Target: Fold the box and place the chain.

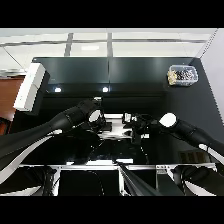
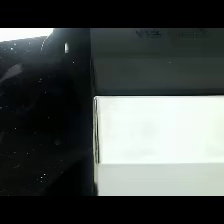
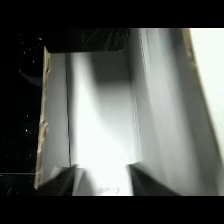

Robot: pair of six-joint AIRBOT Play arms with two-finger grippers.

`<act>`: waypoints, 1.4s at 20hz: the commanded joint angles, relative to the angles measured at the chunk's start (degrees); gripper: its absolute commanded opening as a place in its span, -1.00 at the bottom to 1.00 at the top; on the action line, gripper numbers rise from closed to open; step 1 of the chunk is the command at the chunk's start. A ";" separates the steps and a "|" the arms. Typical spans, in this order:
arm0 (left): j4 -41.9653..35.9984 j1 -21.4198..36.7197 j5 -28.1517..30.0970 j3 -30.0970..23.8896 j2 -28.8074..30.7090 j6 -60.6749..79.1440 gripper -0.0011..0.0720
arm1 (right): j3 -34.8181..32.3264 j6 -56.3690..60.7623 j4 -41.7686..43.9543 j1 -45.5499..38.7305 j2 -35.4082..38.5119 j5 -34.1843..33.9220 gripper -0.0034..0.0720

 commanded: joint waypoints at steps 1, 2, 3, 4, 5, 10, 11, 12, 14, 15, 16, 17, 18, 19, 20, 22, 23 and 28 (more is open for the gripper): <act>-0.17 0.02 0.07 0.02 -0.04 -0.04 -0.90 | 0.02 3.45 0.85 0.11 -0.50 -0.68 -0.16; -0.15 0.00 0.04 0.02 -0.04 -0.02 -0.90 | 0.02 4.66 0.85 0.11 -0.50 -0.96 -0.08; -0.15 0.02 0.07 0.02 -0.04 -0.04 -0.90 | 0.02 5.33 0.87 0.11 -0.50 -1.22 0.27; -0.17 0.00 0.04 0.02 -0.04 -0.04 -0.90 | 0.02 6.75 0.50 0.02 -0.46 -1.01 -0.07; -0.17 0.02 0.02 0.02 -0.04 -0.04 -0.90 | 0.04 11.39 -0.90 -0.33 -0.07 -1.01 -0.53; -0.20 0.02 0.00 0.02 -0.04 -0.02 -0.90 | 4.92 46.95 -14.43 -11.89 8.98 20.22 -0.87; -0.20 0.00 0.00 0.02 -0.04 -0.02 -0.90 | 6.54 55.65 -18.38 -16.81 10.71 25.73 -0.87; -0.20 0.00 0.00 0.02 -0.04 -0.02 -0.90 | 6.88 63.41 -22.25 -21.88 11.91 28.68 -0.87; -0.28 0.02 -0.02 0.02 -0.04 -0.04 -0.90 | 6.08 77.22 -31.08 -32.37 12.15 29.73 -0.87; -0.39 0.02 -0.02 0.02 -0.04 -0.02 -0.90 | 4.61 82.03 -33.09 -37.03 12.07 27.87 -0.87; -0.39 0.00 -0.02 0.02 -0.04 -0.04 -0.90 | 2.75 85.33 -32.28 -41.03 11.67 26.29 -0.87; -0.37 0.00 -0.02 0.02 -0.04 -0.02 -0.90 | 1.18 85.72 -29.31 -43.63 10.80 26.23 -0.87; -0.37 0.02 -0.02 0.02 -0.04 -0.02 -0.90 | -0.35 84.28 -25.00 -44.89 9.27 26.75 -0.87; -0.37 0.02 -0.02 0.02 -0.04 -0.02 -0.90 | -1.66 81.72 -21.51 -44.76 7.54 27.23 -0.87; -0.37 0.00 -0.02 0.02 -0.04 -0.02 -0.90 | -2.91 79.21 -17.81 -43.91 5.31 27.45 -0.87; -0.37 0.02 -0.02 0.02 -0.04 -0.04 -0.90 | -4.35 74.60 -11.56 -40.57 0.46 27.41 -0.87; -0.37 0.02 -0.02 0.02 -0.04 -0.04 -0.90 | -4.39 72.52 -9.18 -38.34 -2.03 27.43 -0.87; -0.35 0.02 -0.07 0.02 -0.04 -0.02 -0.90 | -4.26 61.44 1.27 -26.91 -8.02 22.47 -0.87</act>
